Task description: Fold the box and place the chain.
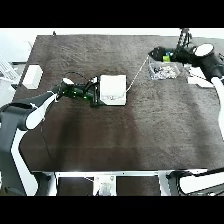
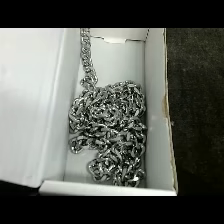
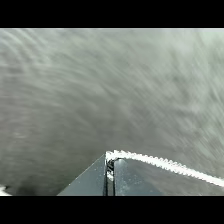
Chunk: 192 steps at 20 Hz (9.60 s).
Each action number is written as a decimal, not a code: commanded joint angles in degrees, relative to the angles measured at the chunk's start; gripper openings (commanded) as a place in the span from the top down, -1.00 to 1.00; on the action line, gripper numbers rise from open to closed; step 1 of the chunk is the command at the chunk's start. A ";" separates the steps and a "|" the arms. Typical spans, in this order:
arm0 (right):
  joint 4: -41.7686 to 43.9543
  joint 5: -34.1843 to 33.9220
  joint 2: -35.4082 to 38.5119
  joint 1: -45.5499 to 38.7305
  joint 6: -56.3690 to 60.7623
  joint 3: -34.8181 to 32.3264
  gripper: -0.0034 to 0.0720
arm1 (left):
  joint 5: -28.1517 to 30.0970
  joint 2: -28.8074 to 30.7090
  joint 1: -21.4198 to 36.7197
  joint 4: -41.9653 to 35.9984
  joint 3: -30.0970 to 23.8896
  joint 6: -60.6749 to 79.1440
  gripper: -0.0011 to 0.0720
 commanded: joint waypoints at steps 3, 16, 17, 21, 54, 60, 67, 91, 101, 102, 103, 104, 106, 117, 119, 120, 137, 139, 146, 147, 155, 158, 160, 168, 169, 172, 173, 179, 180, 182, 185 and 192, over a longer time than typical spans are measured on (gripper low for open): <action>-8.81 1.16 10.58 7.04 3.52 0.00 0.91 | -0.04 0.02 0.02 0.00 0.00 0.00 -0.17; -10.69 0.87 15.89 17.03 3.48 0.07 0.91 | -0.02 0.02 0.02 0.00 0.00 0.00 -0.17; -10.71 0.74 16.06 17.46 3.48 0.07 0.91 | -0.02 0.02 0.02 0.00 0.00 0.00 -0.17; -10.75 0.09 16.31 20.44 3.32 1.27 0.91 | -0.02 0.02 0.00 0.00 0.00 0.00 -0.17; -8.79 -9.57 -3.04 25.42 7.34 -19.21 -0.27 | -0.02 0.02 0.00 0.00 0.00 0.00 -0.17; -15.04 -8.98 5.84 15.41 7.58 -20.55 -0.29 | -0.02 0.02 0.02 0.00 0.00 0.00 -0.17; -9.57 -11.85 -0.33 -2.82 7.21 -21.99 -0.52 | 0.00 0.02 0.00 0.00 0.00 0.00 -0.17; 5.05 2.49 -28.50 -9.38 -6.71 5.07 0.90 | 0.02 0.02 0.02 0.00 0.00 0.00 -0.17; 3.67 8.11 -3.89 -4.22 -2.89 5.03 0.91 | 0.00 0.02 0.00 0.00 0.00 0.00 -0.17; 2.21 8.31 -0.94 -2.99 -2.51 5.03 0.91 | 0.00 0.02 0.02 0.00 0.00 0.00 -0.17; 0.98 8.81 1.68 -1.66 -2.47 5.01 0.91 | 0.00 0.02 0.00 0.00 0.00 0.00 -0.17; -0.17 9.38 4.07 -0.11 -1.49 5.01 0.91 | 0.00 0.02 0.02 0.00 0.00 0.00 -0.17; -1.75 11.10 7.19 3.19 -1.25 5.01 0.91 | 0.00 0.02 0.02 0.00 0.00 0.00 -0.17; -3.21 5.14 8.46 19.80 -2.14 -8.39 0.91 | 0.00 0.02 0.00 0.00 0.00 0.00 -0.17; -3.15 -1.42 7.67 21.16 -2.14 -14.47 0.91 | 0.00 0.02 0.00 0.00 0.00 0.00 -0.17; -3.10 -3.43 6.93 21.70 -2.14 -17.03 0.90 | 0.00 0.02 0.00 0.00 0.00 0.00 -0.17; -2.23 -10.10 9.49 20.26 -11.91 -20.02 -0.08 | 0.02 0.02 0.02 0.00 0.00 0.00 -0.17; -2.27 -10.19 12.00 16.87 -14.75 -19.91 -0.08 | 0.02 0.02 0.02 0.00 0.00 0.00 -0.17; 14.99 -7.58 6.91 5.46 -36.70 -15.91 -0.07 | 0.02 0.02 0.02 -0.02 0.00 0.00 -0.17; 16.04 -5.64 5.01 4.85 -37.81 -14.23 -0.07 | 0.00 0.02 0.00 -0.02 0.00 0.02 -0.17; 15.89 7.26 -10.16 4.46 -39.23 -2.36 0.04 | 0.02 0.02 0.02 0.00 0.00 0.02 -0.17; 15.87 9.14 -13.38 4.46 -39.23 -0.26 0.05 | 0.02 0.02 0.02 -0.02 0.00 0.02 -0.17; 15.45 11.56 -14.71 4.48 -39.23 0.68 0.05 | 0.02 0.02 0.00 0.00 0.00 0.00 -0.17; 11.21 22.58 -15.61 5.07 -40.35 1.01 0.05 | 0.02 0.02 0.00 0.00 0.00 0.02 -0.17; 11.21 24.74 -15.61 5.16 -40.57 1.29 0.05 | 0.02 0.02 0.00 0.00 0.00 0.02 -0.17; 11.26 30.29 -15.61 5.81 -40.76 2.47 0.04 | 0.02 0.02 0.02 0.00 0.00 0.00 -0.17; 11.21 31.82 -15.61 6.19 -40.76 2.67 0.04 | 0.02 0.02 0.02 0.00 0.00 0.02 -0.17; 9.60 33.51 -15.67 9.77 -44.00 2.64 -0.08 | 0.04 0.02 0.02 0.00 0.00 0.02 -0.17; 9.07 33.03 -15.76 10.25 -44.76 2.64 -0.10 | 0.04 0.02 0.02 0.00 0.00 0.02 -0.17; 8.39 32.17 -16.24 10.69 -45.77 2.64 -0.26 | 0.04 0.02 0.02 0.00 0.00 0.00 -0.17; 8.24 31.78 -17.22 10.67 -47.08 2.62 -0.30 | 0.04 0.02 0.02 0.00 0.00 0.02 -0.17; 7.87 25.97 -17.92 10.67 -54.47 2.49 -0.61 | 0.04 0.02 0.02 0.00 0.00 0.02 -0.17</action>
